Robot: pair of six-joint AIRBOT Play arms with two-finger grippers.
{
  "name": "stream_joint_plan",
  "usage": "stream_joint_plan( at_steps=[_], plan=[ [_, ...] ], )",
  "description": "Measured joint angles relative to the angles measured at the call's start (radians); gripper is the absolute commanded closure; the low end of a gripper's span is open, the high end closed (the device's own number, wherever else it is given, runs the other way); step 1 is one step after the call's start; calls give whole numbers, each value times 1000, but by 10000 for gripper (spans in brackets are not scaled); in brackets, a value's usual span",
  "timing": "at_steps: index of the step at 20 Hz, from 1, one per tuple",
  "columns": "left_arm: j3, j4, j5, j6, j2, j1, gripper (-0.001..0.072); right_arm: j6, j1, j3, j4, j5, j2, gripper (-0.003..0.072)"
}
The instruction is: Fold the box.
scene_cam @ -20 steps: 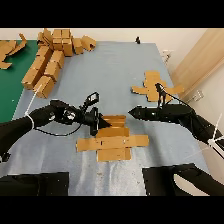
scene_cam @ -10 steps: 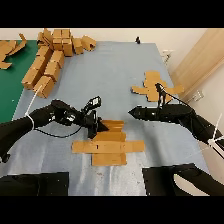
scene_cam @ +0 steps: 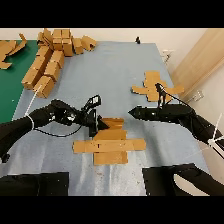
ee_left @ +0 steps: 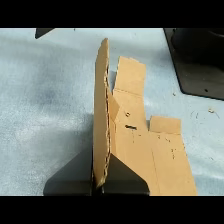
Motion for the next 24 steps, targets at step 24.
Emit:
stream_joint_plan(
  at_steps=[24],
  plan=[
    [2,2,73,34,41,-31,697,0,2,0,0,0,0,320]
  ],
)
